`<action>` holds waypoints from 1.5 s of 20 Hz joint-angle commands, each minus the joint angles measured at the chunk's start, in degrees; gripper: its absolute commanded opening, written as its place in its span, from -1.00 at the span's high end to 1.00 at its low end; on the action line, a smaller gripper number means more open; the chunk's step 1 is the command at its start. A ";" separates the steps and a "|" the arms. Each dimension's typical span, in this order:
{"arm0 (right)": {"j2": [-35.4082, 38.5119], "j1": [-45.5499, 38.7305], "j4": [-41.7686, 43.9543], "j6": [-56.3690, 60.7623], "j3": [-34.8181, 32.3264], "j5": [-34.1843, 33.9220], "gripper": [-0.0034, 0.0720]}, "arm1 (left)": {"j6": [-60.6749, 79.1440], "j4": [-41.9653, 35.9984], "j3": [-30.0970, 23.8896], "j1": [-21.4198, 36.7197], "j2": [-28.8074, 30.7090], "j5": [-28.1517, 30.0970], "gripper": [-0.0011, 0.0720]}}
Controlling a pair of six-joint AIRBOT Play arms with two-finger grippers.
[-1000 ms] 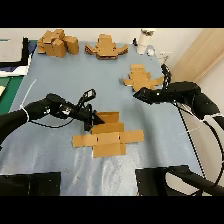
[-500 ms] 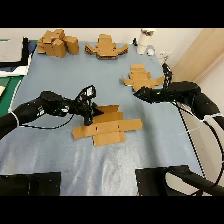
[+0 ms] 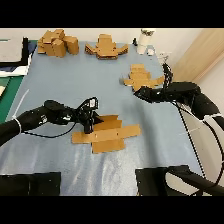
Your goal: Fold the box.
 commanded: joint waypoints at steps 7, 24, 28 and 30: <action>-0.02 0.00 0.33 0.00 -0.22 0.59 0.02 | 3.23 -3.10 -1.88 -0.50 0.17 0.74 0.94; -0.02 3.89 0.87 -0.04 -0.20 6.05 0.17 | 13.55 -8.48 -3.65 -6.58 3.78 12.52 0.94; -0.02 3.93 0.87 -0.02 -0.20 6.12 0.17 | 13.94 -10.32 -5.62 -6.58 3.37 10.71 0.94; -0.02 3.93 0.90 -0.02 -0.20 6.32 0.17 | 15.23 -11.28 -6.67 -6.60 3.37 10.38 0.94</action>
